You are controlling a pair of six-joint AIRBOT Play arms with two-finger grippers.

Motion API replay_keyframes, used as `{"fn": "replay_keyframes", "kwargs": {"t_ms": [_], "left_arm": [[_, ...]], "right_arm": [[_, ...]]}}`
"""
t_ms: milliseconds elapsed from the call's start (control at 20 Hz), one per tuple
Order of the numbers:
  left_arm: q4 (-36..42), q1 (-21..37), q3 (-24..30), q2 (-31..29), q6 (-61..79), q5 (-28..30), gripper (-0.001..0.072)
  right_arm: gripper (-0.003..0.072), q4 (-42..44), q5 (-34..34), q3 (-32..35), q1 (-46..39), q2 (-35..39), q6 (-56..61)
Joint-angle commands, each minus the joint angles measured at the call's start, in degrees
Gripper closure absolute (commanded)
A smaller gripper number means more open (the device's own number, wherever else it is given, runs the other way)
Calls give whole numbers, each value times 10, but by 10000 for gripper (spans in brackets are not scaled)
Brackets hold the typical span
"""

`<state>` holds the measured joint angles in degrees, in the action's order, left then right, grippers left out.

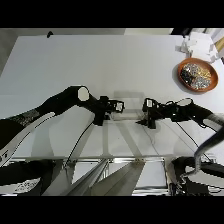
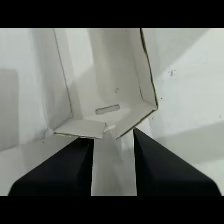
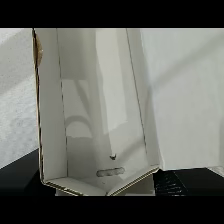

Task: Fold the box and place the chain.

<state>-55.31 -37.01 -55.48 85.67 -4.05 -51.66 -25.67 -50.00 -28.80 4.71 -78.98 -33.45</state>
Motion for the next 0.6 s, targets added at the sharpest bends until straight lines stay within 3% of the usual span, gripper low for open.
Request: {"fn": "replay_keyframes", "kwargs": {"t_ms": [0,50,150,250,500,550], "left_arm": [[22,-6,0,2,-1,38,459],[22,-8,0,4,-3,54,467],[24,-11,0,9,-9,71,593],[27,-16,0,15,-15,73,642],[59,-28,1,25,-15,73,632],[69,-31,1,25,-15,74,566]], "right_arm": [[271,0,0,0,0,0,0],[271,0,0,0,0,0,0],[271,0,0,0,0,0,0],[271,0,0,0,0,0,0],[271,0,0,0,0,0,0],[271,0,0,0,0,0,0]]}}
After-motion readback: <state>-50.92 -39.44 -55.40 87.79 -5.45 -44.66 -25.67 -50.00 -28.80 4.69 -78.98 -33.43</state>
